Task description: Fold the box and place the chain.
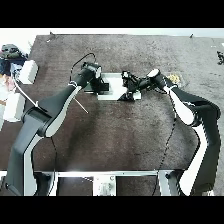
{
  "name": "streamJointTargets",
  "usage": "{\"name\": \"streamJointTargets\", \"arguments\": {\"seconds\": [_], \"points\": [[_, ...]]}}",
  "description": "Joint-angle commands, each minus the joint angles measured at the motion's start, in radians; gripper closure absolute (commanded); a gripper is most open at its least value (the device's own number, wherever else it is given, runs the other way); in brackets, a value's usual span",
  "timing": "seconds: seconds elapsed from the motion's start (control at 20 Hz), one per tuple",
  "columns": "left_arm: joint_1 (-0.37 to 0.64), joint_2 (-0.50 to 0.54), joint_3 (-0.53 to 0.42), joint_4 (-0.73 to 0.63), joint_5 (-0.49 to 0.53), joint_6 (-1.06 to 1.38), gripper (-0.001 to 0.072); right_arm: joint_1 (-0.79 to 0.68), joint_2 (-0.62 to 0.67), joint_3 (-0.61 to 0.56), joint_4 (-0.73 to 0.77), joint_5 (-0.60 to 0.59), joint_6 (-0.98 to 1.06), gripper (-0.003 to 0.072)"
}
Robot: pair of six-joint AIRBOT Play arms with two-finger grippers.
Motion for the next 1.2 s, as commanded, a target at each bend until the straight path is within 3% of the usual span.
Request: {"name": "streamJointTargets", "arguments": {"seconds": [0.0, 0.15, 0.35, 0.45, 0.95, 1.15], "points": [[0.0, -0.004, 0.002, 0.017, 0.003, -0.019, 0.061, 0.0, 0.0, 0.001, 0.0, 0.0, 0.0, 0.0236], [0.0, -0.004, 0.002, 0.017, -0.004, -0.033, 0.0697, 0.0, 0.0, 0.001, 0.0, 0.0, 0.0, 0.0236], [0.0, -0.003, 0.002, 0.016, -0.006, -0.032, 0.0695, 0.0, 0.0, 0.001, 0.0, 0.0, 0.0, 0.0236], [0.0, 0.0, 0.002, -0.032, 0.013, 0.03, 0.0311, 0.0, 0.0, 0.001, 0.0, 0.0, 0.0, 0.0236], [0.014, 0.109, 0.011, -0.043, -0.053, 0.214, 0.0313, 0.0, 0.0, 0.001, 0.0, 0.0, 0.0, 0.0236], [0.032, 0.172, 0.011, -0.109, -0.074, 0.532, 0.0311, 0.0, 0.0, 0.001, 0.0, 0.0, 0.0, 0.0235]]}}
